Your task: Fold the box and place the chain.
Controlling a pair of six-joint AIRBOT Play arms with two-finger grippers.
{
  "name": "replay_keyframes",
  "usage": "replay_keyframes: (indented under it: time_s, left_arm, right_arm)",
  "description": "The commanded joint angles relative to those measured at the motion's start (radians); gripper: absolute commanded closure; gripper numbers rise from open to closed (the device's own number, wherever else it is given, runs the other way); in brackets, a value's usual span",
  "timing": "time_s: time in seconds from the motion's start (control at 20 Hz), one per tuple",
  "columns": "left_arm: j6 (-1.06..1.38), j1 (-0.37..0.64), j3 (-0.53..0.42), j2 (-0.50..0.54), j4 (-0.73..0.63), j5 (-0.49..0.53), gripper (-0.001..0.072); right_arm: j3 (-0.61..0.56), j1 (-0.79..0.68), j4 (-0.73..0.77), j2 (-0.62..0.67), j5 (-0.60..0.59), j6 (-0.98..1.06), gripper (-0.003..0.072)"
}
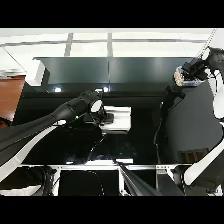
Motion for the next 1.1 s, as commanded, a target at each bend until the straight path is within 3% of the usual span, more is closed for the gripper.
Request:
replay_keyframes:
  time_s: [0.0,0.35,0.65,1.05]
  left_arm:
    - [0.000,0.000,0.000,-0.001,0.000,-0.001,0.0680]
    - [0.000,0.000,0.000,-0.001,0.000,-0.002,0.0680]
    - [0.000,0.000,0.000,-0.001,0.000,-0.005,0.0680]
    - [0.000,0.000,0.000,-0.001,0.000,-0.006,0.0680]
  right_arm:
    - [0.073,-0.002,-0.006,0.024,0.115,-0.115,0.0674]
    - [0.077,0.027,0.006,0.375,0.102,-0.329,0.0675]
    - [0.077,0.039,0.149,0.675,0.058,-0.372,0.0677]
    - [0.077,0.039,0.500,0.868,0.166,-0.446,0.0677]
